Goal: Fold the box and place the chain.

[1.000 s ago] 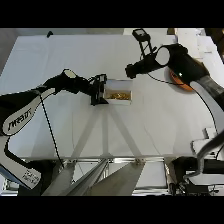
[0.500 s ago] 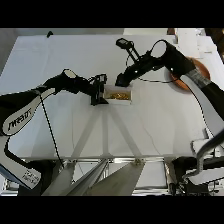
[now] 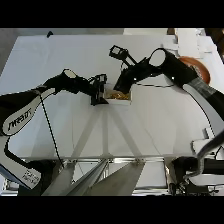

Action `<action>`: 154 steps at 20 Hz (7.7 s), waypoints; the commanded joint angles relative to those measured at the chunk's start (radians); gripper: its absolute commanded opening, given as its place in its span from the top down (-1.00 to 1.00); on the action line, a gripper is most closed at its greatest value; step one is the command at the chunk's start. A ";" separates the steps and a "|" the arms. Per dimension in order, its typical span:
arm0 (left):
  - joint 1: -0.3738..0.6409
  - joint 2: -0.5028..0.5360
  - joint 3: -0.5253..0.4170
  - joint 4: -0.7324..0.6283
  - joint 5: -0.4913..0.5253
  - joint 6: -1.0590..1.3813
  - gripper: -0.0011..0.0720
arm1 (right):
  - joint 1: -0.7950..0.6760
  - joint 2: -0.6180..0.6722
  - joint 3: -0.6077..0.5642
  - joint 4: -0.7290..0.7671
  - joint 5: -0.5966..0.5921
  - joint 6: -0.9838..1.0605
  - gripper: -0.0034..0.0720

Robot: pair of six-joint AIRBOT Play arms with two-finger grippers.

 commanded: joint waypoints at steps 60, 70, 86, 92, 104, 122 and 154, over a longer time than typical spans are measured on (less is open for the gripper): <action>0.000 0.000 0.000 0.000 0.000 0.000 0.22 | 0.055 0.099 -0.187 -0.118 -0.195 0.141 -0.10; 0.000 0.000 0.000 0.000 0.000 0.000 0.22 | 0.055 -0.067 -0.175 0.315 -0.231 0.495 0.87; 0.000 0.000 0.000 0.000 0.000 0.000 0.22 | 0.056 -0.111 -0.172 0.149 -0.156 0.597 0.88; 0.000 0.000 0.000 0.000 0.000 0.000 0.22 | 0.064 -0.111 -0.172 0.122 -0.133 0.598 0.88; 0.000 0.000 0.000 0.000 0.000 0.000 0.22 | 0.066 0.003 -0.173 0.261 -0.303 0.463 0.88; 0.000 0.000 0.000 0.000 0.000 0.000 0.22 | -0.082 -0.058 -0.364 0.447 -0.059 0.277 0.88; 0.000 0.000 0.000 0.000 0.000 0.000 0.22 | 0.055 0.029 -0.237 0.206 -0.272 0.545 0.88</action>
